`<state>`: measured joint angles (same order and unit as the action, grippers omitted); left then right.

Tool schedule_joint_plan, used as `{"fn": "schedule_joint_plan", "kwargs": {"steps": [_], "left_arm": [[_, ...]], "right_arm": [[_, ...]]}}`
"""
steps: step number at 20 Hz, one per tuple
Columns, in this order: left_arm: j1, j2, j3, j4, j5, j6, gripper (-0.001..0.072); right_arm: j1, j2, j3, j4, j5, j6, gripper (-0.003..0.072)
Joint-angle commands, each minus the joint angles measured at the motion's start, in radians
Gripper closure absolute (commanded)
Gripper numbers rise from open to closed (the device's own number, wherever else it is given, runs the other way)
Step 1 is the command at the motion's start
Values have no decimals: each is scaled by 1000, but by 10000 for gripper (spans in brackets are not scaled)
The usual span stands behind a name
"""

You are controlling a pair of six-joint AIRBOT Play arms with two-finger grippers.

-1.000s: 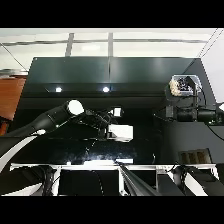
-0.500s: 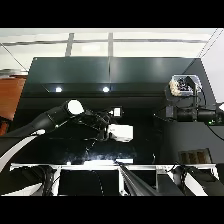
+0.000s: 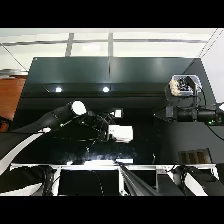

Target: Fold the box and place the chain.

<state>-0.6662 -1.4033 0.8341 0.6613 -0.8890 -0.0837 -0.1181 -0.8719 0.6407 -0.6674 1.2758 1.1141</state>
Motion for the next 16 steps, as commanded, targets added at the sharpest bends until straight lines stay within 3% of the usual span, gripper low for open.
{"fn": "schedule_joint_plan", "kwargs": {"steps": [1, 4, 5, 6, 7, 12, 16], "left_arm": [[-21, -24, -1, 14, 41, -34, 2], [-41, -40, 0, 60, 46, -62, 35], [-40, -38, 2, 72, 43, -84, 146], [-35, -31, 6, 85, 43, -109, 337], [-27, -18, 13, 93, 37, -128, 402], [109, 88, 47, 115, 27, -235, 400], [341, 149, 55, 247, 16, -399, 401]], "right_arm": [[0, 1, 1, 0, -1, 0, 665], [0, 1, 1, 0, -1, 0, 664], [0, 1, 1, 0, -1, 0, 665], [0, 1, 1, -3, -1, 0, 665], [0, 1, 1, -6, -1, 0, 664], [0, 1, 1, -18, -4, 0, 664], [0, 1, 1, -19, -4, 0, 665]]}}
